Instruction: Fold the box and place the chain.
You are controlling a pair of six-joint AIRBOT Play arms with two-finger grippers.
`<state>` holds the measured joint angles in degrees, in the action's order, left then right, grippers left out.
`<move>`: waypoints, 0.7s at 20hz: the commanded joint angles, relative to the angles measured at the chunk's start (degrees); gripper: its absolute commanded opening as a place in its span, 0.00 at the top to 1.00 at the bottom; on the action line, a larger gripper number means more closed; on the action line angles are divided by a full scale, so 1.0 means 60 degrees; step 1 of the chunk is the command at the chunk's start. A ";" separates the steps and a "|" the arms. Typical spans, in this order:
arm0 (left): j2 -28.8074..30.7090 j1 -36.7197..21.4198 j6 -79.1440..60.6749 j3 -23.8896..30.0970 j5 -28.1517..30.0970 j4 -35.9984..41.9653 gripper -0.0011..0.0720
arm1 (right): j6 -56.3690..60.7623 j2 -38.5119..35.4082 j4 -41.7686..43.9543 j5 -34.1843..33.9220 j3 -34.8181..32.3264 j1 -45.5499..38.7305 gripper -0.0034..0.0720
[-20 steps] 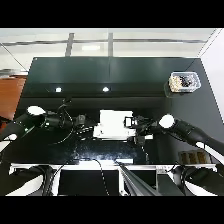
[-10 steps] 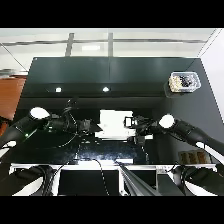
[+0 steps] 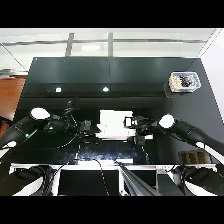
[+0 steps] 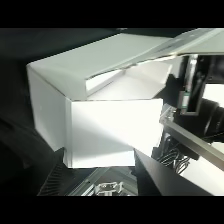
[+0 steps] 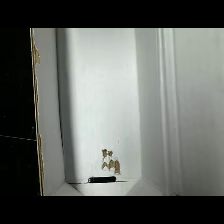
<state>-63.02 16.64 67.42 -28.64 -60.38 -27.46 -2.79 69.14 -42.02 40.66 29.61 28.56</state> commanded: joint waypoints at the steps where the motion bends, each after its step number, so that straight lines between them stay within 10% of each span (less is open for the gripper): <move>1: 0.0015 0.0131 0.0280 -0.0011 0.0168 -0.0382 0.29 | 0.0000 0.0000 0.0000 0.0004 0.0004 0.0004 0.57; 6: 0.0015 0.0801 0.0357 -0.0011 0.1038 -0.0375 0.27 | 0.0000 0.0000 0.0000 0.0004 0.0004 0.0004 0.57; 9: 0.0015 0.0918 0.0765 -0.0011 0.1206 -0.0339 0.00 | 0.0000 0.0000 0.0000 0.0000 0.0004 0.0004 0.57; 14: 0.0015 0.0918 0.0874 -0.0011 0.1384 -0.0608 0.03 | 0.0000 0.0000 0.0000 0.0004 0.0000 0.0004 0.57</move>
<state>-62.98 21.96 71.92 -28.64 -53.23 -30.24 -2.79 69.14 -42.02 40.66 29.61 28.56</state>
